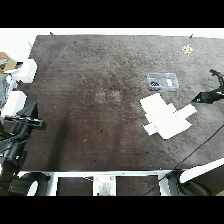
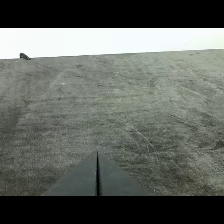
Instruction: Fold the box and place the chain.
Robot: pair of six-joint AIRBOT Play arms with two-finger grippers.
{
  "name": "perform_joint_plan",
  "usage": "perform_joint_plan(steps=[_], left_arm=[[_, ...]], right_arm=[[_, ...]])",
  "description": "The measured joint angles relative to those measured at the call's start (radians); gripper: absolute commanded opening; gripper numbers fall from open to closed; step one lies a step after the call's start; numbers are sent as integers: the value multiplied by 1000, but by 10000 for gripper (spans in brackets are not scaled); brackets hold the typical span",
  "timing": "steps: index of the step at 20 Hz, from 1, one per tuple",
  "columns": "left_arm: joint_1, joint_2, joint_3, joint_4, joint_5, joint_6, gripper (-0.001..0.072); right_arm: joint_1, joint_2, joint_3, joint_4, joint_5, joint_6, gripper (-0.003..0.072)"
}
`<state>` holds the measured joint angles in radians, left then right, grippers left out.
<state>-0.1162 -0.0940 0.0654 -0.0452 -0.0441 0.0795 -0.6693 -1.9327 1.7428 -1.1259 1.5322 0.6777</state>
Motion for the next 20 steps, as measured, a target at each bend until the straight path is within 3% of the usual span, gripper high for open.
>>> perform_joint_plan(steps=[7,12,13,15,16,20], left_arm=[[0,0,0,0,0,0,11],[0,0,0,0,0,0,11],[0,0,0,0,0,0,10],[0,0,0,0,0,0,11],[0,0,0,0,0,0,11],[0,0,0,0,0,0,11]], right_arm=[[-2,-97,31,61,167,-66,436],[-2,-108,-24,64,229,-77,414],[-1,-109,-42,63,232,-80,261],[3,-110,-71,63,238,-100,214],[7,-110,-80,66,241,-116,40],[23,-95,-99,90,264,-164,2]])
